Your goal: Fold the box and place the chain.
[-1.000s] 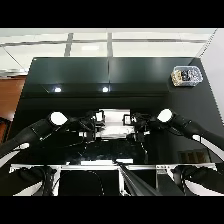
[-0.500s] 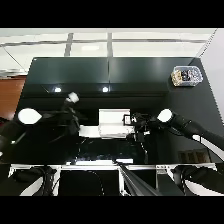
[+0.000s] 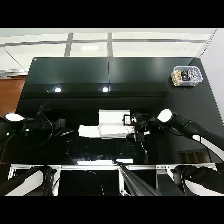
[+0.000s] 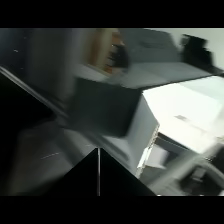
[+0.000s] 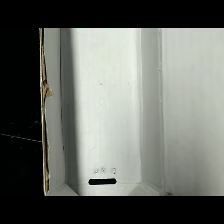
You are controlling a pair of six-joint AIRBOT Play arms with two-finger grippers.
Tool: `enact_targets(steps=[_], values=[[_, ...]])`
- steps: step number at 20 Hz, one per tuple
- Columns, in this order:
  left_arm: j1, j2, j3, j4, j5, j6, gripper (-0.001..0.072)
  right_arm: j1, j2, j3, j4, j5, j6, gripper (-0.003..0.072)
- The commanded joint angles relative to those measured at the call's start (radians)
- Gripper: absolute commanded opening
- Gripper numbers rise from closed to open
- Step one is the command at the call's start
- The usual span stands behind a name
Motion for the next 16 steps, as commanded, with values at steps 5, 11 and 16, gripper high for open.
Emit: enact_targets(steps=[5, 11, 16], values=[[-0.22, -0.197, 0.028, -0.137, 0.054, 0.069, 0.0026, 0.0, 0.0, 0.0, 0.0, 0.0, 0.0, 0.0202], [-0.279, -0.197, 0.127, -0.16, 0.016, 0.112, 0.0103, 0.0, 0.0, 0.0, 0.0, 0.0, 0.0, 0.0201], [-0.288, -0.197, 0.182, -0.161, -0.086, 0.126, 0.0699, 0.0, 0.0, 0.0, 0.0, 0.0, 0.0, 0.0202]])
